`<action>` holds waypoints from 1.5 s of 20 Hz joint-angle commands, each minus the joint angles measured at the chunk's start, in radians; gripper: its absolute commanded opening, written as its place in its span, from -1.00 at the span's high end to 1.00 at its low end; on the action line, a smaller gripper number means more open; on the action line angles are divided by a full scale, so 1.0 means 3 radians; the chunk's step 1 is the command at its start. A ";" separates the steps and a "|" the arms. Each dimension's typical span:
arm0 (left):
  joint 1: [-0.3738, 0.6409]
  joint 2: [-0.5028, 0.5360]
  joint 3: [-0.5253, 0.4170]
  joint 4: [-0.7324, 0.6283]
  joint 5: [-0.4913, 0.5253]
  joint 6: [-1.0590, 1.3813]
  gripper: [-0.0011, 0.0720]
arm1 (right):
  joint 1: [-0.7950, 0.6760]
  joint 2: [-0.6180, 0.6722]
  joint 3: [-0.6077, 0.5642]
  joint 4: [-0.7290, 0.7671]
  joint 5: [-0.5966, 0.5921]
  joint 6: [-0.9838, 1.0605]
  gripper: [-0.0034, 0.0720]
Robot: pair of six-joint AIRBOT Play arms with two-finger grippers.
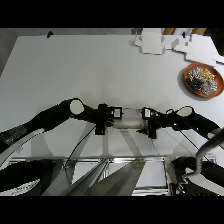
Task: Fold the box and place the chain.
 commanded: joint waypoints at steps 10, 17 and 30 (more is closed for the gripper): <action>-0.0146 -0.0134 -0.0001 -0.0275 0.0209 0.0079 -0.23 | 0.0001 0.0003 0.0003 -0.0001 0.0004 -0.0001 -0.15; -0.0033 0.0323 0.0000 0.0573 -0.0125 -0.1324 0.37 | 0.0001 0.0003 0.0003 -0.0001 0.0005 -0.0001 -0.15; 0.0642 0.0875 -0.0356 0.1109 -0.0334 -0.4681 0.96 | 0.0001 0.0003 0.0003 -0.0001 0.0004 -0.0003 -0.15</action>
